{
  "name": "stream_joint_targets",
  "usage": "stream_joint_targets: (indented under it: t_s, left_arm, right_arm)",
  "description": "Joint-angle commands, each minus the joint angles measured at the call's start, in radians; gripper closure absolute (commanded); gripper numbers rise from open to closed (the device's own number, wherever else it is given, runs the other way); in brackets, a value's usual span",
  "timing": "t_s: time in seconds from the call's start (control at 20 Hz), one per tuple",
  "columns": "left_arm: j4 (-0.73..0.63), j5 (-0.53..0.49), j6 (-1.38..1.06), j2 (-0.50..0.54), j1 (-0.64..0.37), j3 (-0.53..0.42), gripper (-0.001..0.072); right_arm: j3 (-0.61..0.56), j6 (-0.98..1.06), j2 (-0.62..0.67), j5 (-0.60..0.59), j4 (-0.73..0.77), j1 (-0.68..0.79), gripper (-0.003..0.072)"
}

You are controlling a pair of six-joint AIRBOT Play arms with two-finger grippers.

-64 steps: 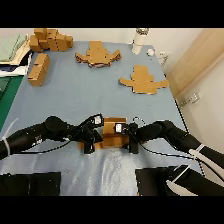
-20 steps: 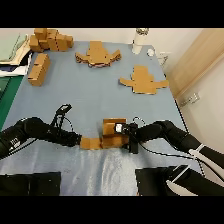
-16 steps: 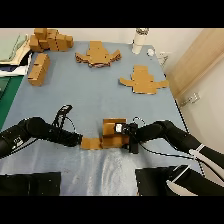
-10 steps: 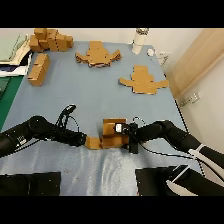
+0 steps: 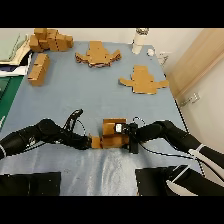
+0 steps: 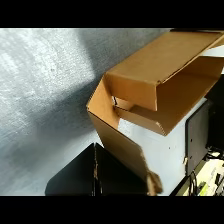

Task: Fold the box.

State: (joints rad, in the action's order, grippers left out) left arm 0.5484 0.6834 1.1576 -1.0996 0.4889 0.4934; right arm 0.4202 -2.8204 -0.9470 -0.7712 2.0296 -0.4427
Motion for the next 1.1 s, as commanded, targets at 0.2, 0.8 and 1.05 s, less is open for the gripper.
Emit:
stream_joint_targets:
  t_s: [0.2,0.8,1.05]
  left_arm:
    - [-0.139,-0.008,-0.129,-0.008,0.021,0.080,0.0696]
    - [-0.108,-0.003,-0.091,-0.014,0.021,0.093,0.0357]
    - [-0.141,0.005,-0.096,-0.031,0.037,0.093,0.0281]
  right_arm:
    - [0.000,0.000,0.001,0.000,0.000,0.000,0.0215]
    - [0.000,0.000,0.001,0.000,0.000,0.000,0.0215]
    - [0.000,0.000,0.001,0.000,0.000,0.000,0.0215]
